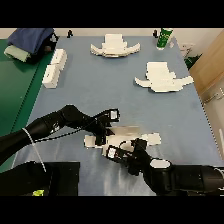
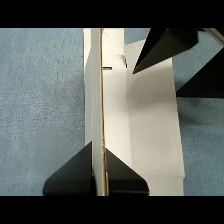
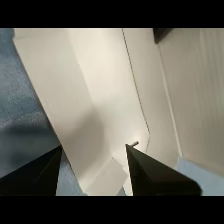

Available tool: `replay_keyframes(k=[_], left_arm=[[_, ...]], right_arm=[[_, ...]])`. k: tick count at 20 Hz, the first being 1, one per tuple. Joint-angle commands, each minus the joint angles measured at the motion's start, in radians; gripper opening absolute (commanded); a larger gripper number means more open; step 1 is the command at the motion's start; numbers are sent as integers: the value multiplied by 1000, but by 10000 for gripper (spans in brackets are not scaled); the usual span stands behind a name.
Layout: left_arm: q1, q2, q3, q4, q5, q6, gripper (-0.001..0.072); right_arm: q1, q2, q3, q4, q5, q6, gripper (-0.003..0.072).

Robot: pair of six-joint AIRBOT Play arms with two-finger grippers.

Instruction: Fold the box.

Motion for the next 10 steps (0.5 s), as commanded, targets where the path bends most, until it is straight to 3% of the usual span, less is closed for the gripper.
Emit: replay_keyframes(k=[1, 4, 5, 8, 10], left_arm=[[0, -1, 1, 0, 0, 0, 14], [-1, -1, 1, 0, -1, 0, 14], [0, 0, 1, 0, -1, 0, 14], [0, -1, 1, 0, 0, 0, 14], [0, -1, 1, 0, 0, 0, 14]], right_arm=[[6, -54, -1, -75, 55, 47, 598], [6, -51, 5, -130, 11, 132, 611], [6, -46, 11, -164, -31, 200, 716], [6, 6, 30, -179, -148, 307, 714], [-11, 58, 25, -167, -164, 305, 716]])
